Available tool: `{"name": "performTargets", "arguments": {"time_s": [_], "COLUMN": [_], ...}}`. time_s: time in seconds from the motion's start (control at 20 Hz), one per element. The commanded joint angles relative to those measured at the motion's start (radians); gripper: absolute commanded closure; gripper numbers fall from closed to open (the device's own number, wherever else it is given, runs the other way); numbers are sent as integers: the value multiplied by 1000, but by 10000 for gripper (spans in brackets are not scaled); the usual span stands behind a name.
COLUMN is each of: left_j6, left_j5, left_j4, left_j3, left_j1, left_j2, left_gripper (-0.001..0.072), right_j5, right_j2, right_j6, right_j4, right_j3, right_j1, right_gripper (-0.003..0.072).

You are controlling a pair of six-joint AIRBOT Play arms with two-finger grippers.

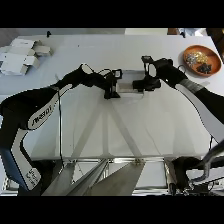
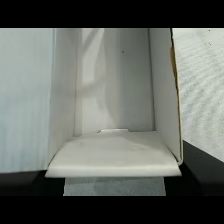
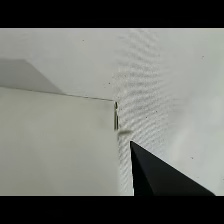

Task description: Fold the box and place the chain.

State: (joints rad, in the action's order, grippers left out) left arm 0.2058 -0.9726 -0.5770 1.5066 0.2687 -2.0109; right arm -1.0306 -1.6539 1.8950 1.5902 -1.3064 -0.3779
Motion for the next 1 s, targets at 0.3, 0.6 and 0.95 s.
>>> {"name": "performTargets", "arguments": {"time_s": [0.3, 0.6, 0.95], "left_j6": [-1, -2, -2], "left_j5": [0, 0, 0], "left_j4": [0, 0, 0], "left_j3": [1, 1, 1], "left_j1": [0, 0, 0], "left_j2": [0, 0, 0], "left_gripper": [288, 288, 288], "right_j5": [-25, 7, 85], "right_j2": [246, 277, 39], "right_j6": [-182, -256, -341], "right_j4": [0, 7, 24], "right_j3": [-5, -47, -255], "right_j1": [153, 479, 717], "right_gripper": [346, 345, 253]}}
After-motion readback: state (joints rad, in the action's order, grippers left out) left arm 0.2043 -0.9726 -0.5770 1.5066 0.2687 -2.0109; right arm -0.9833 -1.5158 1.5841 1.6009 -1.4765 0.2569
